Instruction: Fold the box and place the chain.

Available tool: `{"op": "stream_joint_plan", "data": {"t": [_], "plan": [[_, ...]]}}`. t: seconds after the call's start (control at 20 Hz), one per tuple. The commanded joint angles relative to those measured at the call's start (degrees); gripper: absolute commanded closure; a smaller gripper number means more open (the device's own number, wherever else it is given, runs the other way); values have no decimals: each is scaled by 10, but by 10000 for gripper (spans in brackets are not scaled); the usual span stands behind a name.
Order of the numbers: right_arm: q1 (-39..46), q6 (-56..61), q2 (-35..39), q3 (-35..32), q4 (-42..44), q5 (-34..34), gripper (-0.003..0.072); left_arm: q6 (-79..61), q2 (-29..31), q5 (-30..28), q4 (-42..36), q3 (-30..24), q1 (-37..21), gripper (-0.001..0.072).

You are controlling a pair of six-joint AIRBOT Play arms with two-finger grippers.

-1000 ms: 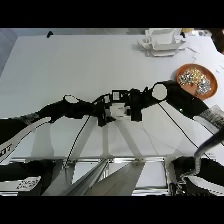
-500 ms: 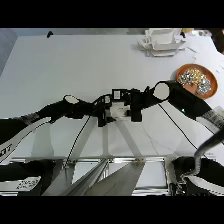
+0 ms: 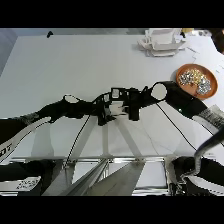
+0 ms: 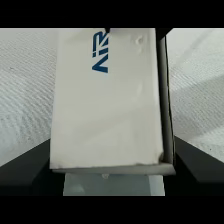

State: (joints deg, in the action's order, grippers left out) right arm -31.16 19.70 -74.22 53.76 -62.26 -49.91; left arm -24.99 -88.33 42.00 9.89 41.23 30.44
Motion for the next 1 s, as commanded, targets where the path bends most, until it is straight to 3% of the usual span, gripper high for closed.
{"op": "stream_joint_plan", "data": {"t": [0.0,0.1,0.15,0.35,0.6,0.8,0.9,0.95], "plan": [[0,9,-1,0,-9,12,535,-2,0,7,4,0,0,457],[0,11,-1,0,-14,11,549,-2,0,7,4,0,0,457],[0,15,-1,0,-21,12,591,-2,0,7,4,0,0,457],[0,41,-1,0,-34,12,591,-2,0,7,4,0,0,457],[0,38,-1,-3,-34,-30,385,-2,0,7,4,0,0,457],[0,38,1,-3,-28,-34,367,-2,0,7,4,0,0,457],[0,38,11,-3,-17,-35,220,-2,0,7,4,0,0,457],[0,38,19,-3,-13,-35,202,-2,0,7,4,0,0,457]]}}
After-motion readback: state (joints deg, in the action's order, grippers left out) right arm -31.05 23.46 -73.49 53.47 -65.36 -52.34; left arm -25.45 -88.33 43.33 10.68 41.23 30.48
